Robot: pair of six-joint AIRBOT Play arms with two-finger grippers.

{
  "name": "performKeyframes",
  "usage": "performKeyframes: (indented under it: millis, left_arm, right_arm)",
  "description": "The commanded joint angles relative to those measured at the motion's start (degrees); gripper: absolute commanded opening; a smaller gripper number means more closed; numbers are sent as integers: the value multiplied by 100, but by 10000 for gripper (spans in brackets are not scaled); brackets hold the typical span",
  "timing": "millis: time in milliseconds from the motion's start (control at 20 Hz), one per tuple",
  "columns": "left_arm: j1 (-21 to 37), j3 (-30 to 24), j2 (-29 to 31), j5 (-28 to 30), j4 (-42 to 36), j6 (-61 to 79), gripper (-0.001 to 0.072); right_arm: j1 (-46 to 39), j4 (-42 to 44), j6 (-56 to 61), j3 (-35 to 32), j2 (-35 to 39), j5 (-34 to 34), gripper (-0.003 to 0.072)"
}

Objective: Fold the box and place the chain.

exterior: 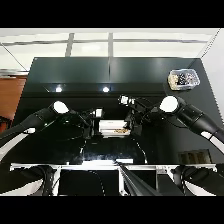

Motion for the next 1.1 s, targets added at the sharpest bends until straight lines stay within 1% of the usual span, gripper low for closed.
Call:
performKeyframes:
  millis: [0,650,700,750,850,1050]
  left_arm:
    - [-2,2,-4,-2,2,7,503]
    - [-4,2,-4,-4,2,7,503]
    - [-2,2,-4,-2,2,7,503]
    - [-4,2,-4,-4,2,7,503]
    - [-4,2,-4,-4,2,7,503]
    - [-4,2,-4,-20,2,7,503]
  right_arm:
    - [4,7,81,-2,-4,-24,299]
    - [7,-15,411,-52,-4,199,310]
    - [39,-109,479,-52,-4,197,321]
    - [87,-238,553,-52,-4,177,420]
    - [184,-380,592,-52,-4,109,429]
    - [210,-361,592,-52,-4,98,428]
